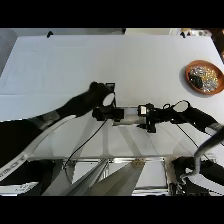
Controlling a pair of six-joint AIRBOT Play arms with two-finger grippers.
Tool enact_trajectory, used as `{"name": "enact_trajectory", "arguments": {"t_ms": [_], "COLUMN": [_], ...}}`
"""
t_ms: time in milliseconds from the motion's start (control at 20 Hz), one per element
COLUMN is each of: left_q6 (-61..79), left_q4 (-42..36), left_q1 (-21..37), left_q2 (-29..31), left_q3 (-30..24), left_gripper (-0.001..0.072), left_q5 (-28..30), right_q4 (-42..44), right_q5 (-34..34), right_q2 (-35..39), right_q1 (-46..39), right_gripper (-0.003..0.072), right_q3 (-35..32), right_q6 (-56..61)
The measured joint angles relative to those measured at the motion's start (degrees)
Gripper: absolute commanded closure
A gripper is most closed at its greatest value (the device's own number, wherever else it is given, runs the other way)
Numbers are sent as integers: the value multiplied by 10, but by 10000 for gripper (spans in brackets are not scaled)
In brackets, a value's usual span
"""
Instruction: Fold the box and place the chain.
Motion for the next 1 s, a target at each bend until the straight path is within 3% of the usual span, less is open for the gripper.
{"name": "enact_trajectory", "arguments": {"t_ms": [150, 200, 250, 400, 550, 800, 1000], "left_q6": [81, 113, 150, 335, 573, 989, 1260], "left_q4": [-6, -8, -9, -15, -43, -188, -348], "left_q1": [28, 39, 49, 75, 97, 145, 175], "left_q2": [52, 73, 94, 160, 229, 290, 256], "left_q3": [0, 0, 0, -10, -73, -266, -354], "left_gripper": [171, 118, -4, 10, 11, 11, 10], "left_q5": [-20, -26, -31, -42, -32, 117, 214], "right_q4": [0, 0, 0, 0, 0, 0, 0], "right_q5": [0, 0, 0, 0, 0, 0, 0], "right_q2": [0, 0, 0, 0, 0, 0, 0], "right_q1": [0, 0, 0, 0, 0, 0, 0], "right_gripper": [367, 367, 367, 367, 367, 367, 367], "right_q3": [0, 0, 0, 0, 0, 0, 0], "right_q6": [0, 0, 0, 0, 0, 0, 0]}}
